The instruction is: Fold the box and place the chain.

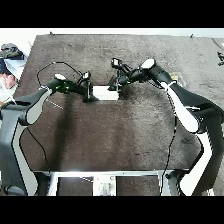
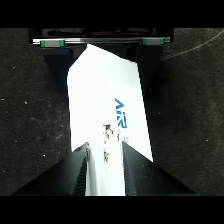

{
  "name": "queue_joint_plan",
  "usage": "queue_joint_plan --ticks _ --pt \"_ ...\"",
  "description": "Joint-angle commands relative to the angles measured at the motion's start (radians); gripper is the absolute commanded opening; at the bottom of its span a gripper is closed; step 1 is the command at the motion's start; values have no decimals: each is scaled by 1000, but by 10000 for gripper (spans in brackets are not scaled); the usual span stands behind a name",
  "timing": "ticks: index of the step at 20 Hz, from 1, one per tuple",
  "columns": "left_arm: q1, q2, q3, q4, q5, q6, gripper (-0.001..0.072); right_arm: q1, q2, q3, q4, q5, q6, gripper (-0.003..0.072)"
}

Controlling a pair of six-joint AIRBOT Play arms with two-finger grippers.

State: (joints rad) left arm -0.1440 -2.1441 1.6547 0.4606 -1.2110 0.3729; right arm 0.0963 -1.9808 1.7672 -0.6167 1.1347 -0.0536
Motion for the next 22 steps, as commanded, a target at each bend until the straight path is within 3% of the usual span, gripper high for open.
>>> queue_joint_plan --ticks 1,11,12,13,22 --pt "-1 0 0 2 -2 2 365 0 5 1 -5 -26 -3 257" --pt "-1 0 0 2 -2 2 365 8 23 -2 -71 -26 -3 254" --pt "-1 0 0 2 -2 2 365 9 23 -2 -72 -25 -3 241" --pt "-1 0 0 2 -2 2 365 10 23 -2 -73 -25 -3 161" --pt "-1 0 0 3 -2 2 365 22 23 -2 -151 18 24 168"
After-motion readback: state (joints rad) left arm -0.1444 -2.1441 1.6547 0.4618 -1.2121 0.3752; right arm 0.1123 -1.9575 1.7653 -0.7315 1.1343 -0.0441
